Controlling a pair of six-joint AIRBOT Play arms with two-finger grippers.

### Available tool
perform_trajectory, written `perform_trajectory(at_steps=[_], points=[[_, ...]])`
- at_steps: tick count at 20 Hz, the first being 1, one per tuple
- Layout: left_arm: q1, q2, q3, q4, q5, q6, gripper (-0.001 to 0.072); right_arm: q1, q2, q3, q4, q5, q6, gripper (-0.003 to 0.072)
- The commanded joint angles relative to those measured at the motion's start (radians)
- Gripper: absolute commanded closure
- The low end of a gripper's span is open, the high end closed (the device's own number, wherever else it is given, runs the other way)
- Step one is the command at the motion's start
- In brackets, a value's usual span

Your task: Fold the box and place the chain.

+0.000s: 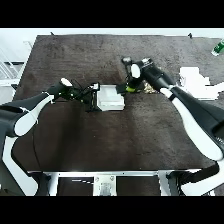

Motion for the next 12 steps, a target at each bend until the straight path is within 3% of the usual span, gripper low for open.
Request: perform_trajectory(at_steps=[1,5,9,12], points=[[0.000,0.000,0.000,0.000,0.000,0.000,0.0287,-0.028,0.127,0.001,-0.208,-0.084,-0.027,0.0170],[0.000,0.000,0.000,0.000,0.000,0.000,0.0287,-0.195,0.150,-0.025,-0.165,-0.166,-0.063,0.0171],[0.000,0.000,0.000,0.000,0.001,0.000,0.0287,-0.355,0.145,-0.128,0.148,-0.326,-0.242,0.0171],[0.000,0.000,0.000,0.000,0.001,0.000,0.0287,-0.416,0.125,-0.206,0.227,-0.385,-0.317,0.0171]])
